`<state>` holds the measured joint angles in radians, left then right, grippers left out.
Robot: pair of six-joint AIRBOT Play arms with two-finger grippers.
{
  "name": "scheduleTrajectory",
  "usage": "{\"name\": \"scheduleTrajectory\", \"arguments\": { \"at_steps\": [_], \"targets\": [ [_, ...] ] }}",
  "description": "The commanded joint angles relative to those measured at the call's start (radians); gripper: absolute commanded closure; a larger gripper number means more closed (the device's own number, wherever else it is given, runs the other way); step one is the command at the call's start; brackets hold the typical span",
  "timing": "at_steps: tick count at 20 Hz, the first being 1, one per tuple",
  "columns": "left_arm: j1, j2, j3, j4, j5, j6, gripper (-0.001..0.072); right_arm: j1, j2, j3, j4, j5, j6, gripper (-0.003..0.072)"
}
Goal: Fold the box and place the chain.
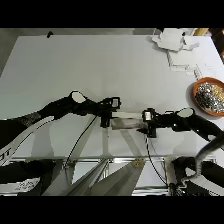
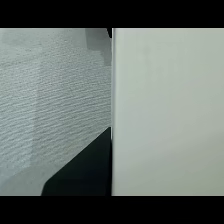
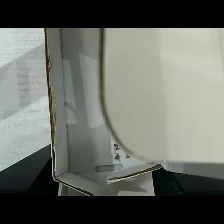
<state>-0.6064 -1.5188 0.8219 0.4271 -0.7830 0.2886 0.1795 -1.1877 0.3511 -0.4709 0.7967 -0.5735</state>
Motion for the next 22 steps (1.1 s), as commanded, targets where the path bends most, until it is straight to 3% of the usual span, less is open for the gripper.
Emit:
{"name": "scheduleTrajectory", "arguments": {
  "at_steps": [1,7,8,11,12,15,18,22],
  "targets": [
    [0.000,-0.001,0.000,0.000,0.000,0.000,0.0696,-0.001,-0.001,0.000,0.000,0.000,0.000,0.0250],
    [0.000,0.000,0.000,-0.012,-0.014,-0.001,0.0695,-0.001,-0.001,0.000,0.000,0.000,0.000,0.0250],
    [0.002,0.002,0.000,-0.007,-0.032,-0.001,0.0657,-0.001,-0.001,0.000,0.000,0.000,0.000,0.0250],
    [0.006,0.029,0.000,-0.007,-0.040,-0.010,0.0271,-0.001,-0.001,0.000,0.000,0.000,0.000,0.0250],
    [0.010,0.049,0.000,-0.006,-0.040,-0.037,0.0251,-0.001,-0.001,0.000,0.000,0.000,0.000,0.0250],
    [0.036,0.123,0.000,0.104,-0.047,-0.182,0.0251,-0.001,-0.001,0.000,0.000,0.000,0.000,0.0250],
    [0.071,0.214,0.000,0.333,-0.072,-0.377,0.0252,-0.001,-0.001,0.000,0.000,0.000,0.000,0.0250],
    [0.083,0.341,0.000,0.445,-0.261,-0.541,0.0276,-0.001,-0.001,0.000,0.000,0.000,0.000,0.0250]
  ]
}}
